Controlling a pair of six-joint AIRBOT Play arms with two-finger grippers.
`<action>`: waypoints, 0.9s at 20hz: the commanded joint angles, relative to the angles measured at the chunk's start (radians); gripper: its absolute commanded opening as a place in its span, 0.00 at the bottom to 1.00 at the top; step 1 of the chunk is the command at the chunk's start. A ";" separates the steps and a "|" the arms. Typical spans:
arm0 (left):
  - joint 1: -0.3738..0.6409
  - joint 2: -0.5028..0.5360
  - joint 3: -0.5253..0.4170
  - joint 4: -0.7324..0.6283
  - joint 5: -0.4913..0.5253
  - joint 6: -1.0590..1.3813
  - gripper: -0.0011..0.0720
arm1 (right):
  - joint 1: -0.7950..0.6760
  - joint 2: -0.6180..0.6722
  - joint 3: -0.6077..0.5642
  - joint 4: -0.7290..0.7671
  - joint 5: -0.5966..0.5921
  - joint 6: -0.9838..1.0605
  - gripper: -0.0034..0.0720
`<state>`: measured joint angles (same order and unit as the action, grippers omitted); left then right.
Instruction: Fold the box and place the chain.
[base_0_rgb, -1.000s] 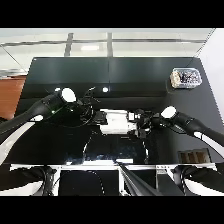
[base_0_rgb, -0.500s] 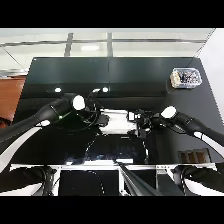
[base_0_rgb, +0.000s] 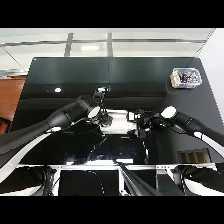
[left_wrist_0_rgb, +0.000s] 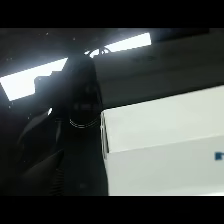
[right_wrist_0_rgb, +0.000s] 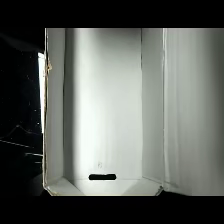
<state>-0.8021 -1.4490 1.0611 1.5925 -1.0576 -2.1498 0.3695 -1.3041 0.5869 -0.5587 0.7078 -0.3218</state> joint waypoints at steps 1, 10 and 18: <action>-0.018 -0.025 0.013 0.013 -0.037 -0.149 0.64 | 0.001 0.000 0.000 0.000 0.001 0.000 0.66; -0.032 -0.061 0.029 -0.015 0.013 -0.267 0.63 | 0.001 0.000 0.000 0.000 0.002 0.000 0.66; -0.032 -0.073 0.036 -0.014 0.008 -0.264 0.13 | 0.001 0.000 0.000 0.000 0.001 0.000 0.66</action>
<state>-0.8330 -1.5196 1.0954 1.5814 -1.0584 -2.4119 0.3695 -1.3041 0.5869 -0.5587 0.7086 -0.3218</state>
